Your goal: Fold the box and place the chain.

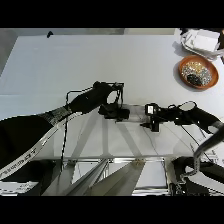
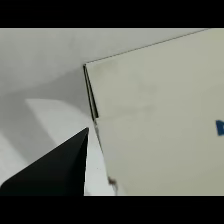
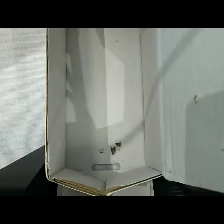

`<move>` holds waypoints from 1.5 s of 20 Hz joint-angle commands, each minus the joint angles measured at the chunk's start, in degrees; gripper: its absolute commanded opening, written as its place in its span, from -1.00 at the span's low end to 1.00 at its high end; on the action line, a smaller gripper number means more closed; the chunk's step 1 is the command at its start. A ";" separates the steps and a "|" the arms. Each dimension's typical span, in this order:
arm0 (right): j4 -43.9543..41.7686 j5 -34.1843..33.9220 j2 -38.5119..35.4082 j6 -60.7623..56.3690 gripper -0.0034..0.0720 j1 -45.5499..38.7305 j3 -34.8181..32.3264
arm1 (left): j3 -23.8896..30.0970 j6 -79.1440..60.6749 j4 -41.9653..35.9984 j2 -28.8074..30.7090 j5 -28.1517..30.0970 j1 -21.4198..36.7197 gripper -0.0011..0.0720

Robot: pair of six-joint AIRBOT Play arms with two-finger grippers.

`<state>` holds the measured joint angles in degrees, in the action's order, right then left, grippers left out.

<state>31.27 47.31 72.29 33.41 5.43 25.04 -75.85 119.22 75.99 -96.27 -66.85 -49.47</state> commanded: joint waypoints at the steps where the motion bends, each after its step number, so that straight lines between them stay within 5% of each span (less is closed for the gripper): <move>1: 0.00 0.02 -0.02 -0.02 0.18 -0.02 0.02 | -3.69 3.43 1.11 -2.05 -0.92 0.00 -0.08; 8: 0.00 0.02 -0.02 -0.02 0.18 -0.02 0.02 | -4.33 5.86 0.85 -5.64 -1.25 -0.70 -0.19; 11: 0.00 0.02 -0.02 -0.02 0.18 -0.02 0.02 | -4.33 5.79 0.98 -5.75 -1.16 -0.98 -0.88; 12: -0.02 0.02 -0.02 -0.02 0.18 -0.02 0.02 | -4.33 5.84 0.96 -5.75 -1.14 -0.98 -0.97; 16: 0.00 0.04 -0.02 -0.02 0.18 -0.02 0.02 | -4.33 8.28 0.85 -5.75 -1.18 -1.09 -0.96; 19: 0.00 0.04 -0.02 -0.02 0.18 -0.02 0.02 | -4.33 8.26 0.85 -5.75 -1.14 -1.36 -0.53; 23: 0.00 0.04 -0.04 -0.02 0.18 -0.02 0.02 | -4.33 8.28 0.83 -5.75 -1.16 -1.36 -0.58; 25: 0.00 0.02 -0.04 -0.02 0.18 -0.02 0.02 | -4.33 8.31 0.81 -5.73 -1.18 -1.36 -0.97; 30: -0.02 0.02 -0.04 -0.02 0.18 -0.02 0.02 | -4.33 8.00 0.81 -5.60 -1.38 -1.36 -0.85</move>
